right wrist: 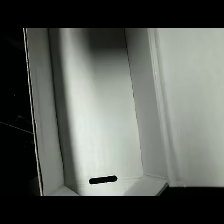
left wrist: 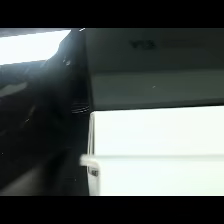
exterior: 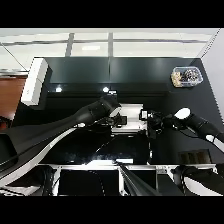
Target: Fold the box and place the chain.
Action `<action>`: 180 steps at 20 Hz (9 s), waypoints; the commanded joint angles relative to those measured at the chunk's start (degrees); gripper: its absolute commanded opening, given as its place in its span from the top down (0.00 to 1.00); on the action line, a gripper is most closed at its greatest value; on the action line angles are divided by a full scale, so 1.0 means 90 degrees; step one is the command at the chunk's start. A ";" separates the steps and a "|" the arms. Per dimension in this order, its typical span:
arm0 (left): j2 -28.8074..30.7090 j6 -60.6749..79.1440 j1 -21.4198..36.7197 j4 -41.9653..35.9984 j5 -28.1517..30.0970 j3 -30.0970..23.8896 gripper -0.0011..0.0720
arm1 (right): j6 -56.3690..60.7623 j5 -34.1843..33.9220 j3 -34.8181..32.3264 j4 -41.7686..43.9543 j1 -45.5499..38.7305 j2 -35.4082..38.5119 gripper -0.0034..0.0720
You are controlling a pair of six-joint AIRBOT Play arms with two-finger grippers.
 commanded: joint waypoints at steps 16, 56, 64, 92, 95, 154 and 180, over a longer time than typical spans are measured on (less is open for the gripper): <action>-0.0160 -0.0019 -0.0068 0.0090 -0.0294 0.0240 0.42 | 0.0000 0.0000 0.0002 0.0002 0.0002 -0.0002 0.71; -0.0158 0.0019 0.0046 0.0017 -0.0233 0.0240 0.95 | 0.1039 0.0505 0.0080 0.0325 0.0005 0.0498 0.69; -0.0158 0.0017 0.0044 0.0015 -0.0228 0.0238 0.95 | 0.1042 0.0597 0.0080 0.0357 0.0002 0.0294 0.69; -0.0160 0.0017 0.0046 -0.0005 -0.0228 0.0238 0.95 | 0.6863 0.2191 0.1127 -0.1290 -0.2118 0.1688 0.94; -0.0160 0.0017 0.0046 -0.0007 -0.0223 0.0238 0.95 | 0.8818 0.2001 0.1001 -0.1775 -0.3169 0.1695 0.94; -0.0160 0.0017 0.0046 -0.0007 -0.0233 0.0238 0.95 | 1.3381 0.1435 0.1906 -0.3453 0.1513 0.0202 0.31; -0.0160 0.0017 0.0046 -0.0010 -0.0236 0.0238 0.95 | 1.5205 0.1600 0.2586 -0.4699 0.2356 -0.0602 0.70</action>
